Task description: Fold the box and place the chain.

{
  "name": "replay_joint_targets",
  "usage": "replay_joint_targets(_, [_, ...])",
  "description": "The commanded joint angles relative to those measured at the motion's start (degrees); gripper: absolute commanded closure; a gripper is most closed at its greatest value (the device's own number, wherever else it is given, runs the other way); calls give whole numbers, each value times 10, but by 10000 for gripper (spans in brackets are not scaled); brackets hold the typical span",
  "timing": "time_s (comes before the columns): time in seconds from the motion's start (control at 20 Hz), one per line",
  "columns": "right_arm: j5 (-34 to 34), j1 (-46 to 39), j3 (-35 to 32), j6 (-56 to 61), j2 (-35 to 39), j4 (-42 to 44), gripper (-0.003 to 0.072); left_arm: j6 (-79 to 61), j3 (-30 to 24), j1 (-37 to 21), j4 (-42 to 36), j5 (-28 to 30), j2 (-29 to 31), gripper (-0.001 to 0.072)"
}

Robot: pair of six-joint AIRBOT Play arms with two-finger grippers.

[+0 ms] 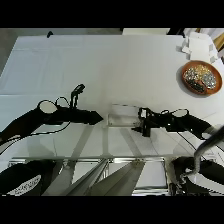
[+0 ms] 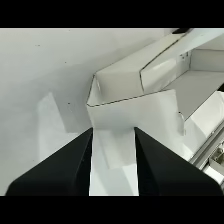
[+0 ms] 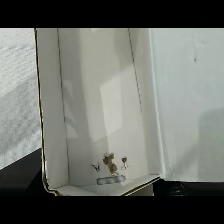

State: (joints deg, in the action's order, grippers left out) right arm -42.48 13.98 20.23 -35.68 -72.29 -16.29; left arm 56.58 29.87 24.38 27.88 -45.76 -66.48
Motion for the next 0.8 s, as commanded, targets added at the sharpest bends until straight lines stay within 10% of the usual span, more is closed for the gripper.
replay_joint_targets(0.0, [0, 0, 0, 0, 0, 0, 275, 0, 0, 15, 0, 2, 3, 409])
replay_joint_targets(0.1, [0, 0, 0, 0, 0, 0, 275, 5, 0, 22, 0, 4, 1, 294])
replay_joint_targets(0.75, [0, 0, 0, 0, 0, 0, 275, 127, 33, 78, 72, 54, -10, 290])
